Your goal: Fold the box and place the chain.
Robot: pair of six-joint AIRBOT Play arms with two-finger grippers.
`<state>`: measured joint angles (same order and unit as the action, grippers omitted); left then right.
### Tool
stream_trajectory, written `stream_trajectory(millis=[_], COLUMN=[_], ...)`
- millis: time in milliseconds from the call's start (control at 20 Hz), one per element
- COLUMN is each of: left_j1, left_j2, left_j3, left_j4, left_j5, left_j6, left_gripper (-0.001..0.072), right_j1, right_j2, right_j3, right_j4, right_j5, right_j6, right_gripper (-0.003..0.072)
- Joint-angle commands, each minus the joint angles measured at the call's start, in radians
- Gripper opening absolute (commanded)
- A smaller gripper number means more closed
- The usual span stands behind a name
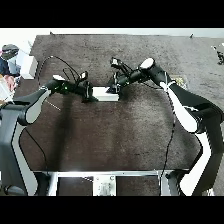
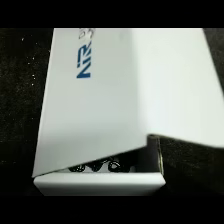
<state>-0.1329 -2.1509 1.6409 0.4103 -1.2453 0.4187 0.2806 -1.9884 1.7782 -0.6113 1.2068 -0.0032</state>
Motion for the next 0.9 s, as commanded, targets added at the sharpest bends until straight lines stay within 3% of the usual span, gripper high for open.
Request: stream_trajectory(millis=[0,500,600,850], left_j1=[0.001,0.001,0.001,0.001], left_j2=[0.0,0.0,0.0,0.0], left_j3=[0.0,0.0,0.0,0.0], left_j4=[0.0,0.0,0.0,0.0], left_j5=[0.0,0.0,0.0,0.0], left_j6=[0.0,0.0,0.0,0.0], left_gripper=[0.0409,0.0409,0.0409,0.0409], right_j1=[0.002,0.002,0.002,0.002], right_j2=[0.0,0.032,0.032,0.032], right_j3=[-0.013,-0.013,-0.013,-0.013], right_j4=[-0.032,-0.033,-0.06,-0.076], right_j5=[-0.069,-0.105,-0.101,-0.051], right_j6=[-0.005,0.019,0.026,0.026], right_gripper=[0.0352,0.0347,0.0217,0.0215])
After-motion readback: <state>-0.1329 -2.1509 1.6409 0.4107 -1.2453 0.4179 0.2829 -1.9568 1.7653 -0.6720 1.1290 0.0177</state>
